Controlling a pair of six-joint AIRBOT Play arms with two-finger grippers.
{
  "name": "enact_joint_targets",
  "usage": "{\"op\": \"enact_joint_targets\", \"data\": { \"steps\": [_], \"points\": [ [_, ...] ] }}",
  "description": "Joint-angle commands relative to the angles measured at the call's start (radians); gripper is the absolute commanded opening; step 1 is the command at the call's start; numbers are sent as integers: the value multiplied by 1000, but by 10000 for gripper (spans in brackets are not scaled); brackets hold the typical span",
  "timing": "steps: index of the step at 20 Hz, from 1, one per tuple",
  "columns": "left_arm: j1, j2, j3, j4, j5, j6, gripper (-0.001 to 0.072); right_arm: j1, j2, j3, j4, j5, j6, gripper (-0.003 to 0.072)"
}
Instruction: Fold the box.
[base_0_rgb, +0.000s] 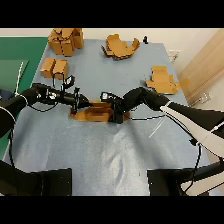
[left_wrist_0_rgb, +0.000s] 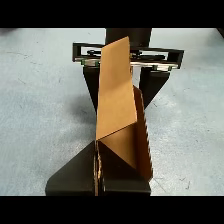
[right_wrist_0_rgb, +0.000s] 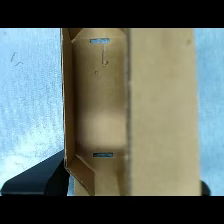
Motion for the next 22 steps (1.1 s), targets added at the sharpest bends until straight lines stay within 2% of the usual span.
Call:
{"op": "enact_joint_targets", "data": {
  "steps": [1, 3, 6, 8, 9, 10, 11, 13, 14, 15, 16, 18, 20, 22],
  "points": [
    [0, 0, 1, -2, -16, 0, 19, -1, -12, 0, -5, -9, 27, 455],
    [0, 0, 1, -2, -17, 0, 19, 0, -14, 0, -5, -12, 27, 449],
    [0, 0, 1, -2, -16, 0, 20, 1, -14, 0, -7, -24, 27, 228],
    [3, 0, 2, -3, -16, 0, 20, 0, -14, 0, -20, -34, 27, 222],
    [7, 0, 3, -3, -18, 0, 105, 0, -14, 0, -24, -39, 27, 221],
    [15, 2, 4, -15, -14, 0, 539, 0, -14, 0, -28, -44, 27, 221],
    [29, 5, 8, -56, -5, -51, 687, 0, -14, 0, -33, -46, 27, 222],
    [75, 27, 27, -71, -3, -112, 687, -1, -14, 0, -44, -50, 27, 222],
    [102, 45, 37, -69, -4, -148, 685, -1, -14, 0, -48, -50, 27, 222],
    [135, 71, 41, -52, -9, -218, 393, -1, -14, 0, -48, -49, 27, 222],
    [163, 99, 41, 9, -47, -241, 25, -1, -14, 0, -48, -50, 27, 222],
    [190, 152, 13, 124, -126, -314, 10, -1, -14, 0, -48, -48, 27, 222],
    [167, 226, -89, 167, -130, -338, 10, -1, -14, 0, -48, -49, 27, 222],
    [94, 296, -198, 158, -107, -337, 10, -1, -14, 0, -47, -47, 27, 222]
  ]
}}
